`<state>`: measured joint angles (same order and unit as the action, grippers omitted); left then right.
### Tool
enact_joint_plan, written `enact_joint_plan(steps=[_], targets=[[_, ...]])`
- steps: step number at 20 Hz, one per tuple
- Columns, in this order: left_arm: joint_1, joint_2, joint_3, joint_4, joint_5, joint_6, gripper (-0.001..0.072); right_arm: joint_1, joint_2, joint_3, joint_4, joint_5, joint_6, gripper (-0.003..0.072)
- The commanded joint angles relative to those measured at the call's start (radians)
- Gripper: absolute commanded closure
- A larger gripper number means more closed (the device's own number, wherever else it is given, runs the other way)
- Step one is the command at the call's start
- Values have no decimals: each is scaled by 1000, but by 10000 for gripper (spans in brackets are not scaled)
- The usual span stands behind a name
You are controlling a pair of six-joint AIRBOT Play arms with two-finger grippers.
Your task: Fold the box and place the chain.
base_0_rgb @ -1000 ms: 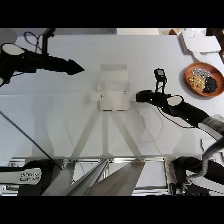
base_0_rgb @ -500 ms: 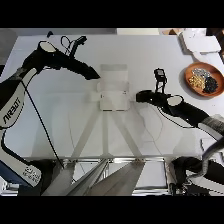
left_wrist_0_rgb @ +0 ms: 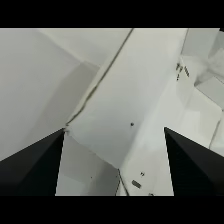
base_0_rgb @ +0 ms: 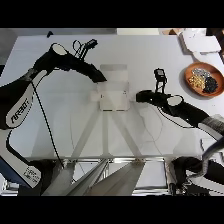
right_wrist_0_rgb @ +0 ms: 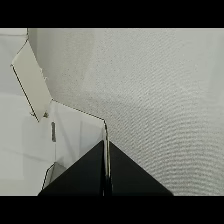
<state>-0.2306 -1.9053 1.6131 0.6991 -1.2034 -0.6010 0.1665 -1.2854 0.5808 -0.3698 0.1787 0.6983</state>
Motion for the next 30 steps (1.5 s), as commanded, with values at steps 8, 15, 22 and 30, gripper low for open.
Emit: enact_joint_plan(steps=[8, 15, 22, 30], targets=[[-39, -14, -9, 28, -69, 63, 18, 0, -1, 0, 0, 0, 0, 671], [-39, -68, -9, 23, -70, 96, 237, 0, -1, 0, 0, 0, 0, 671], [-37, -68, -9, -95, -119, 238, 544, 0, -1, 0, 0, 0, 0, 671], [-37, -67, -9, -92, -140, 242, 701, 0, -1, 0, 0, 0, 0, 671]])
